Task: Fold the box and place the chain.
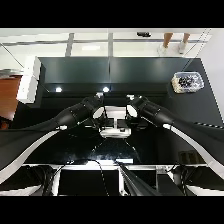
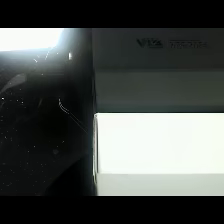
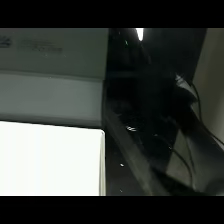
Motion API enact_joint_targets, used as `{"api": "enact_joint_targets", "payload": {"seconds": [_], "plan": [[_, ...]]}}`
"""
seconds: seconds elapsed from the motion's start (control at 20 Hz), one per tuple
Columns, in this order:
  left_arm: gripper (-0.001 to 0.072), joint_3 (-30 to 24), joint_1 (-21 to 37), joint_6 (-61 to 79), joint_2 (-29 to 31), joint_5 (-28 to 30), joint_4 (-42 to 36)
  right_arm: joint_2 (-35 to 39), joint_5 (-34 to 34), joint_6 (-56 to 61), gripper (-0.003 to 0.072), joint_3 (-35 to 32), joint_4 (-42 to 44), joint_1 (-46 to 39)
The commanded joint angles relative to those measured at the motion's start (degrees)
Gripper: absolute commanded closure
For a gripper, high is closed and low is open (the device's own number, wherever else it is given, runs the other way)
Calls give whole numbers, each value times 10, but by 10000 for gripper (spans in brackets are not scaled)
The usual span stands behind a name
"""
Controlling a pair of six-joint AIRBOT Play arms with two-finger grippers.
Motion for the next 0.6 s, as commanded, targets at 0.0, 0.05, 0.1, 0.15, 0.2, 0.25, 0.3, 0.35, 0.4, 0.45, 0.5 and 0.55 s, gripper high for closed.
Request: {"api": "enact_joint_targets", "payload": {"seconds": [0.0,0.05,0.1,0.15,0.2,0.25,0.3,0.35,0.4,0.45,0.5,0.55], "plan": [[677,0,0,-1,0,-1,-2,12,25,-52,1,5,3,-7],[677,0,0,-1,0,-1,-1,25,34,-69,1,6,0,-12],[678,0,0,-1,0,0,-1,44,41,-89,1,6,0,-21],[677,0,0,-1,0,0,-1,65,50,-106,2,6,-1,-29],[678,0,0,-1,0,0,-1,91,60,-123,2,6,-1,-39],[677,0,0,-1,0,0,-1,118,69,-139,2,6,-1,-51],[678,0,0,-1,0,0,-1,144,75,-151,2,6,-2,-63],[678,0,0,-1,0,1,-1,171,75,-166,2,6,-2,-77],[677,0,0,-1,0,0,-2,195,76,-173,2,6,-7,-92],[678,0,0,-1,0,0,-2,218,77,-181,1,6,-18,-110],[678,0,0,-1,0,0,-2,236,78,-184,1,6,-39,-129],[677,0,0,-1,0,0,-2,250,78,-184,1,6,-70,-151]]}}
